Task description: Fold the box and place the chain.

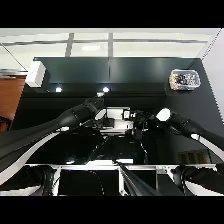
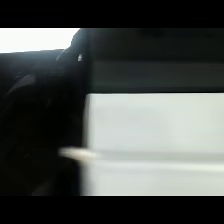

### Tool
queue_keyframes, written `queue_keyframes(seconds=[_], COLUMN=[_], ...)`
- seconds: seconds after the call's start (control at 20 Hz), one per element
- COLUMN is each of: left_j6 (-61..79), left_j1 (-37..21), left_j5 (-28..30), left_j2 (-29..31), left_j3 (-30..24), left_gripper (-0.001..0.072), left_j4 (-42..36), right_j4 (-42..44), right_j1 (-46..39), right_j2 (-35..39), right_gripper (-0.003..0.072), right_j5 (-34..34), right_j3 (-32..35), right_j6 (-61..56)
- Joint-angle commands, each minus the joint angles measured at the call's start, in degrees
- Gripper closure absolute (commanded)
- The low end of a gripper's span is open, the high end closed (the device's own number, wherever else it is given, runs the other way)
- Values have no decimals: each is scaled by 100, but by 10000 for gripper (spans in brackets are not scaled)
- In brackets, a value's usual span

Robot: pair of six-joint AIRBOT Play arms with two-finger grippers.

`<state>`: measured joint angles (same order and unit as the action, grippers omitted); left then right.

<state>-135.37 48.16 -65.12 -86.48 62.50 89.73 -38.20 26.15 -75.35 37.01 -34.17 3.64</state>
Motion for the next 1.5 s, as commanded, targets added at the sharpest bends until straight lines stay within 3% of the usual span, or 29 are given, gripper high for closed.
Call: queue_keyframes(seconds=[0.0,0.15,0.2,0.3,0.35,0.4,0.85,0.9,1.05,1.45], left_j6=[11,11,11,11,11,11,11,11,15,31], left_j1=[4,4,2,2,2,-2,-129,-127,-127,-127], left_j5=[55,33,33,11,9,9,74,114,190,262], left_j2=[-13,-13,-13,-13,-13,-13,-17,-22,-22,-22], left_j3=[7,7,7,7,7,7,7,7,7,7], left_gripper=[681,681,651,336,263,262,265,299,663,681], left_j4=[-44,-44,-44,-39,-37,-37,-44,-46,-72,-39], right_j4=[2,2,2,2,2,2,2,2,2,2], right_j1=[4,4,4,4,4,4,4,4,4,4], right_j2=[-4,-4,-4,-4,-4,-4,-4,-4,-4,-4], right_gripper=[681,682,681,681,681,681,681,681,681,681], right_j5=[2,0,0,2,2,2,2,0,2,2], right_j3=[0,0,0,0,0,0,0,0,0,0], right_j6=[0,0,0,0,0,0,0,0,0,0])
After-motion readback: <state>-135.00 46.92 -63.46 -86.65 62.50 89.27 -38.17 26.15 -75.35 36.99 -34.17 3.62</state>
